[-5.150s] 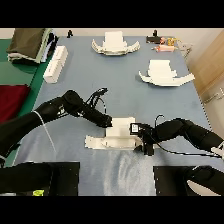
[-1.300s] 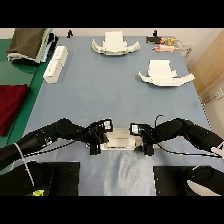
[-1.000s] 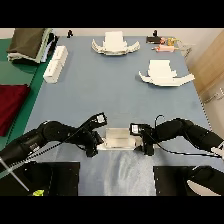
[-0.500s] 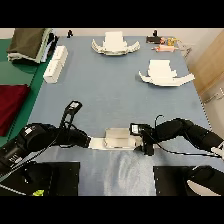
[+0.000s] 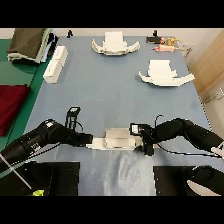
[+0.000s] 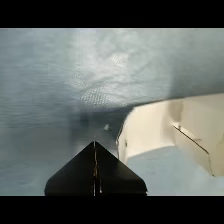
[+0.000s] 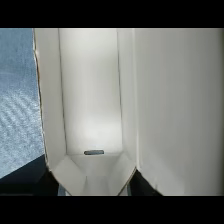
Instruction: Fold the box.
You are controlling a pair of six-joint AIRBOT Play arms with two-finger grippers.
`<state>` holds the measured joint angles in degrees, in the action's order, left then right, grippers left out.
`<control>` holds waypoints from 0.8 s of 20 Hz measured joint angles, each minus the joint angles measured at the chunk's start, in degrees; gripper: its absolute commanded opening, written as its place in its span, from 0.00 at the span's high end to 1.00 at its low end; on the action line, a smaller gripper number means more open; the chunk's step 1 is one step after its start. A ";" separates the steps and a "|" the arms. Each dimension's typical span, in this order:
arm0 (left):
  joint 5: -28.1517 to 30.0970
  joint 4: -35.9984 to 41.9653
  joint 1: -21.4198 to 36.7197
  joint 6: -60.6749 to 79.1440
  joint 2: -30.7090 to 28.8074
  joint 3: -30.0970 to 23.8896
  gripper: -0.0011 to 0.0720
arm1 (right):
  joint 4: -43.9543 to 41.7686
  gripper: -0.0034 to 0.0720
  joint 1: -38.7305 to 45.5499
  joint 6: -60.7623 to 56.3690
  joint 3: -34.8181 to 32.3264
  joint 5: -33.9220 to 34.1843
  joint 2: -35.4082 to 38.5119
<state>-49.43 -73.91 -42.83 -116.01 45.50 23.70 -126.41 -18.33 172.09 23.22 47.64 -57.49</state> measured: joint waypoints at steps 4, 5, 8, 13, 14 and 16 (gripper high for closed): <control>3.85 9.86 -0.11 7.96 2.43 0.00 0.97 | 0.00 0.29 0.00 0.00 0.00 0.00 0.00; 4.22 11.37 -0.11 9.20 2.69 0.00 0.97 | 0.00 0.29 0.00 0.02 0.00 0.00 0.00; 5.05 15.78 -0.11 13.27 3.08 0.17 0.97 | 0.00 0.29 0.00 0.00 0.00 0.00 0.00; 5.40 20.35 -0.07 18.69 3.26 1.73 0.97 | 0.00 0.29 0.00 0.00 0.00 0.00 0.00; 5.33 20.68 -0.07 19.17 3.26 2.12 0.97 | 0.00 0.29 0.00 0.02 0.00 0.00 0.00; 5.33 21.20 -0.04 19.87 3.26 2.84 0.96 | 0.00 0.29 0.00 0.00 0.00 0.02 0.00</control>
